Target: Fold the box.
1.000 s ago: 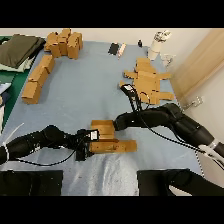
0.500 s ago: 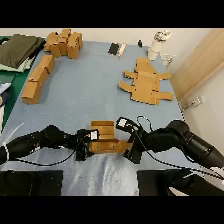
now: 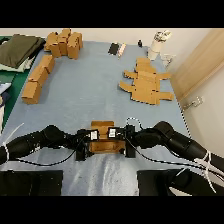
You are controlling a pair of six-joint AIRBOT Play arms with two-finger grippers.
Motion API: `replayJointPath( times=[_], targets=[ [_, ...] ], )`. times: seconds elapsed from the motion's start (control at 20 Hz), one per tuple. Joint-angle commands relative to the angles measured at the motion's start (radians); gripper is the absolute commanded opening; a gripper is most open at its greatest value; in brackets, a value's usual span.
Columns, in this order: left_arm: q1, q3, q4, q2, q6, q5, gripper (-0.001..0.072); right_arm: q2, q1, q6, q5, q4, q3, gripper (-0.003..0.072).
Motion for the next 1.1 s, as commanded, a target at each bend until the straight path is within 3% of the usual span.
replayJointPath(
  times=[0.0, 0.1, 0.15, 0.2, 0.25, 0.8, 0.85, 0.95, 1.05],
  targets=[
    [0.000, 0.001, 0.000, 0.000, 0.000, 0.000, 0.0532, -0.017, 0.000, -0.048, 0.029, 0.023, 0.000, 0.0642],
    [0.000, 0.001, 0.000, 0.000, 0.000, 0.000, 0.0532, -0.017, 0.000, -0.048, 0.027, 0.075, 0.000, 0.0639],
    [0.000, 0.001, 0.000, 0.000, 0.000, 0.000, 0.0532, -0.017, 0.004, -0.048, 0.026, 0.105, 0.000, 0.0558],
    [0.000, 0.001, 0.000, 0.000, 0.000, 0.000, 0.0532, -0.017, 0.012, -0.052, 0.024, 0.125, 0.000, 0.0340],
    [0.000, 0.001, 0.000, 0.000, 0.000, 0.000, 0.0532, -0.017, 0.027, -0.057, 0.026, 0.132, 0.000, 0.0212],
    [0.000, 0.001, 0.000, 0.000, 0.000, 0.000, 0.0531, -0.019, 0.081, -0.066, 0.158, 0.080, 0.000, 0.0220],
    [0.000, 0.001, 0.000, 0.000, 0.000, 0.000, 0.0532, -0.019, 0.081, -0.066, 0.150, 0.098, 0.000, 0.0275],
    [0.000, 0.001, 0.000, 0.000, 0.000, 0.000, 0.0532, -0.020, 0.081, -0.066, 0.130, 0.132, -0.001, 0.0623],
    [0.000, 0.001, 0.000, 0.000, 0.000, 0.000, 0.0532, -0.029, 0.081, -0.065, 0.105, 0.140, -0.001, 0.0630]
  ],
)
